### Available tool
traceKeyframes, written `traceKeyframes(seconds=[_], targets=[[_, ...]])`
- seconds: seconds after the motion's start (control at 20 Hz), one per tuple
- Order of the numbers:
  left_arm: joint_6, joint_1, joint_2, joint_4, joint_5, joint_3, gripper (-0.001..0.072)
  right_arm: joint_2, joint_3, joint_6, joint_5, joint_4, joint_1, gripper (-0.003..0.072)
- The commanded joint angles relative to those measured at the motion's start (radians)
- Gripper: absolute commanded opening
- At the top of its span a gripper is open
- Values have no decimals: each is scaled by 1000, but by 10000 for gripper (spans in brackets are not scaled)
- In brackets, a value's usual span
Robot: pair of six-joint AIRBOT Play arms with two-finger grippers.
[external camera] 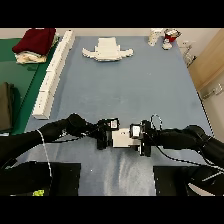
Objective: Fold the box.
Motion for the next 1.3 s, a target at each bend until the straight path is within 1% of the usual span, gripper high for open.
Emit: traceKeyframes(seconds=[0.0, 0.15, 0.55, 0.6, 0.65, 0.7, 1.05, 1.25], targets=[[0, 0, 1, 0, 0, 0, 524, -13, -21, -140, 84, -16, 11, 598], [0, 0, 1, 0, 0, 0, 525, -11, -21, -202, 135, -16, 11, 597], [0, 0, 1, 0, 1, 0, 524, -10, -21, -201, 133, -22, 56, 594], [0, 0, 1, 0, 0, 0, 524, -10, -21, -201, 134, -27, 56, 588], [0, 0, 1, 0, 0, 0, 524, -10, -21, -201, 134, -38, 56, 538], [0, 0, 1, 0, 0, 0, 525, -11, -21, -201, 134, -47, 56, 517], [0, 0, 1, 0, 0, 0, 524, -9, -21, -201, 135, -69, 56, 512], [0, 0, 1, 0, 0, 0, 524, 18, -19, -195, 146, -88, 62, 512]])
